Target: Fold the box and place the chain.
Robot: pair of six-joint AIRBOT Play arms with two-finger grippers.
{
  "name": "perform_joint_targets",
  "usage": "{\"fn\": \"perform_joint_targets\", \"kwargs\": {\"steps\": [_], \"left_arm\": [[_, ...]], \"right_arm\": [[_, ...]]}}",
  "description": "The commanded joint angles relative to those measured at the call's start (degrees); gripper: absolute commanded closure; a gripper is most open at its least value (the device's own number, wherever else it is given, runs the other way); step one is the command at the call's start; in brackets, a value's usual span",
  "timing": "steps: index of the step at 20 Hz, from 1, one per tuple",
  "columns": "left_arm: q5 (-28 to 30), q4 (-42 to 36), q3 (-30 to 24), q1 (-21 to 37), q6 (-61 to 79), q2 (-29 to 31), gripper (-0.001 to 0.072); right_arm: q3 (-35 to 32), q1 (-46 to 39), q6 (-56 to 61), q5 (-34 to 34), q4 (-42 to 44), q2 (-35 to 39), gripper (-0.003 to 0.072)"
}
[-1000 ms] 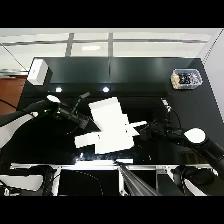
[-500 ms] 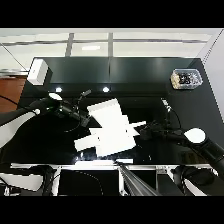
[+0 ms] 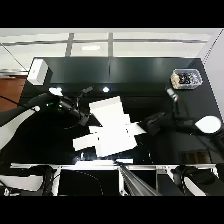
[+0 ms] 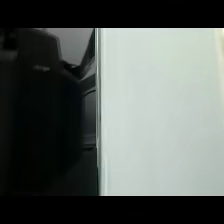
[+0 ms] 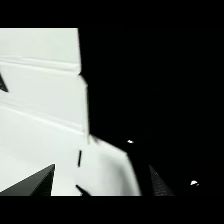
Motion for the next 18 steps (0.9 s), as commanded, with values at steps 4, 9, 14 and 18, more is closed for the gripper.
{"fn": "perform_joint_targets", "kwargs": {"steps": [4,9,14,18], "left_arm": [[16.15,15.78,0.13,-9.27,7.39,14.97,0.0683],[27.32,16.35,-2.69,-12.07,8.09,13.11,0.0682],[28.17,13.27,-6.08,-12.48,12.44,10.38,0.0682],[28.79,13.31,-8.11,-12.46,14.78,10.43,0.0682]], "right_arm": [[13.53,-5.68,-1.53,17.27,-13.09,0.02,-0.0024],[4.76,2.32,-7.02,11.28,-12.5,0.02,-0.0024],[-2.4,10.64,-8.85,1.42,-13.25,-0.02,-0.0024],[-5.95,13.05,-9.66,-2.32,-13.62,-0.02,-0.0024]]}}
